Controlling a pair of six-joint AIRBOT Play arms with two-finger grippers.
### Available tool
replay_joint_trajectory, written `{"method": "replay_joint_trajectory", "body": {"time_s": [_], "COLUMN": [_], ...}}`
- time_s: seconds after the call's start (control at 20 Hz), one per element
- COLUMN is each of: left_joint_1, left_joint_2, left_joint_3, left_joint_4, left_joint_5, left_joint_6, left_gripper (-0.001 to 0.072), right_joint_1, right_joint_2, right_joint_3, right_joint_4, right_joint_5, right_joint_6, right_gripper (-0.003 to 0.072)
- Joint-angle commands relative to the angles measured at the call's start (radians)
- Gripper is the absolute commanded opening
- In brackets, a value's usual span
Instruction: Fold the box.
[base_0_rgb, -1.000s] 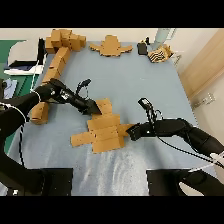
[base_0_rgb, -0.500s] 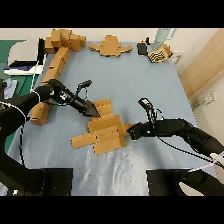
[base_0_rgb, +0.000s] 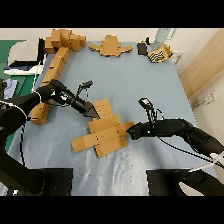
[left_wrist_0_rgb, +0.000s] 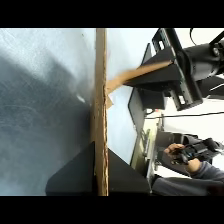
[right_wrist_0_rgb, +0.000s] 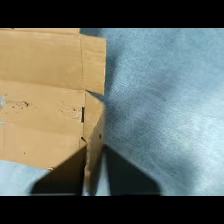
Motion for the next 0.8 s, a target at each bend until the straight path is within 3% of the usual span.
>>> {"method": "replay_joint_trajectory", "body": {"time_s": [0.0,0.3,0.4,0.5,0.75], "left_joint_1": [-0.006,-0.155,-0.214,-0.263,-0.349], "left_joint_2": [0.000,0.085,0.116,0.150,0.296], "left_joint_3": [0.003,0.008,0.001,-0.007,-0.100], "left_joint_4": [-0.002,-0.001,-0.001,-0.003,0.013], "left_joint_5": [0.020,0.123,0.177,0.230,0.433], "left_joint_6": [0.030,0.274,0.348,0.415,0.579], "left_gripper": [0.0012,0.0009,0.0008,0.0007,0.0007], "right_joint_1": [-0.002,-0.217,-0.291,-0.314,-0.309], "right_joint_2": [0.002,0.002,0.002,0.002,-0.016], "right_joint_3": [0.006,0.175,0.240,0.279,0.277], "right_joint_4": [-0.028,-0.317,-0.307,-0.272,-0.182], "right_joint_5": [0.012,-0.003,-0.014,-0.039,-0.074], "right_joint_6": [0.001,0.232,0.316,0.341,0.341], "right_gripper": [0.0413,0.0425,0.0417,0.0266,0.0266]}}
